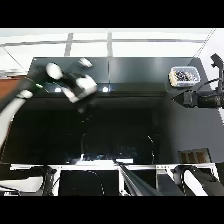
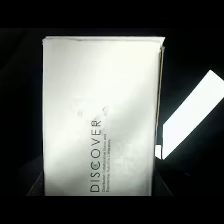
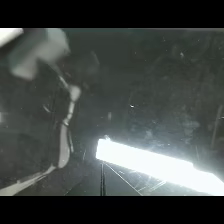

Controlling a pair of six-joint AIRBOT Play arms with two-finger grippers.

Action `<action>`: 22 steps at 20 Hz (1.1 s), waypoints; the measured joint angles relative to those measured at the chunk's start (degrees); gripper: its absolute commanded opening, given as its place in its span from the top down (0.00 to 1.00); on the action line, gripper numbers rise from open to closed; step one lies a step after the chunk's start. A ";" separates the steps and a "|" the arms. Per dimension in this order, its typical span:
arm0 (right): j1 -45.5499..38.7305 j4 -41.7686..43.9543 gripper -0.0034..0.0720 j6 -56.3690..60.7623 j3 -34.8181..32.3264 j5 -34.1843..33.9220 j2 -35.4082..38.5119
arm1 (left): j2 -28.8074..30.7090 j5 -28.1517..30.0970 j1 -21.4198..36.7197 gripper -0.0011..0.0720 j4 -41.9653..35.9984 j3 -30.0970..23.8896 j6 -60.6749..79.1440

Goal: Fold the box and place the chain.

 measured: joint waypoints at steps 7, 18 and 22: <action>0.00 0.11 0.94 3.52 0.00 -0.17 0.00 | -14.60 -5.75 25.07 0.58 -4.57 23.71 -6.19; 0.44 1.07 0.94 7.02 0.00 -1.66 0.00 | -32.22 -10.58 28.59 0.01 -4.11 41.24 -17.38; 3.43 1.33 0.94 7.48 0.00 -0.74 0.00 | -31.17 -11.26 26.80 0.01 -2.62 42.97 -18.73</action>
